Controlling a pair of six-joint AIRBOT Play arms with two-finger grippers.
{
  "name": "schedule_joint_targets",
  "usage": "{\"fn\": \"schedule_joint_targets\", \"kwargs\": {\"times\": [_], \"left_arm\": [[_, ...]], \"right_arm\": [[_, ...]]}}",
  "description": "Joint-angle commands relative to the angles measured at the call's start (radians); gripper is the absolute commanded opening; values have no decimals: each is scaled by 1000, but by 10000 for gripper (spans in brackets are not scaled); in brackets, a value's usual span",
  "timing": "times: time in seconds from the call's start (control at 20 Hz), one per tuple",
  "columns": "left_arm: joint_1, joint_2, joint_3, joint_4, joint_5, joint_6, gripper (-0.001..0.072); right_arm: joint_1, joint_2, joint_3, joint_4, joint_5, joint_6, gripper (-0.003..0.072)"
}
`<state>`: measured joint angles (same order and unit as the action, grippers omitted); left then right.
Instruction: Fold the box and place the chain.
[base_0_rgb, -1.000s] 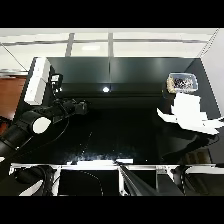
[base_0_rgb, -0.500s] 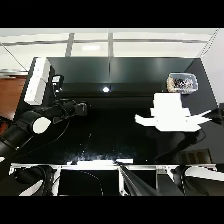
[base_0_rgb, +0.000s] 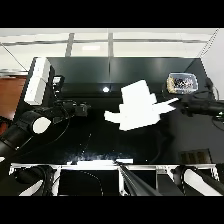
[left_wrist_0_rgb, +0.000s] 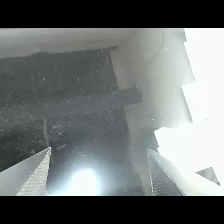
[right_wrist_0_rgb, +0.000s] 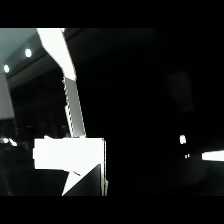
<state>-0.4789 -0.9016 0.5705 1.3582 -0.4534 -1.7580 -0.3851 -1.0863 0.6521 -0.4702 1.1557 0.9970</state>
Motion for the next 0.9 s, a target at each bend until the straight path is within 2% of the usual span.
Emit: {"fn": "schedule_joint_targets", "kwargs": {"times": [0.0, 0.15, 0.3, 0.4, 0.5, 0.6, 0.7, 0.75, 0.8, 0.85], "left_arm": [[0, -5, 0, 63, 13, 0, 705], [0, -20, 0, 41, -7, -3, 705], [24, -64, 0, -148, -131, -25, 705], [39, -101, 0, -281, -161, 54, 705], [77, -137, 0, -478, -154, 244, 705], [148, -202, 0, -801, -211, 549, 706], [230, -304, 0, -1181, -426, 926, 706], [256, -355, 1, -1285, -515, 1044, 705], [271, -404, 4, -1334, -555, 1107, 705], [277, -443, 17, -1328, -551, 1127, 706]], "right_arm": [[202, 191, -155, 130, -206, -192, 9], [299, 302, -266, 101, -304, -276, 9], [367, 367, -352, 104, -377, -369, 9], [407, 373, -385, 103, -439, -355, 9], [429, 373, -402, 103, -473, -332, 9], [431, 373, -404, 103, -466, -331, 9], [431, 373, -404, 103, -463, -331, 9], [431, 373, -404, 103, -461, -331, 9], [431, 373, -404, 103, -460, -331, 10], [431, 373, -405, 103, -456, -331, 9]]}}
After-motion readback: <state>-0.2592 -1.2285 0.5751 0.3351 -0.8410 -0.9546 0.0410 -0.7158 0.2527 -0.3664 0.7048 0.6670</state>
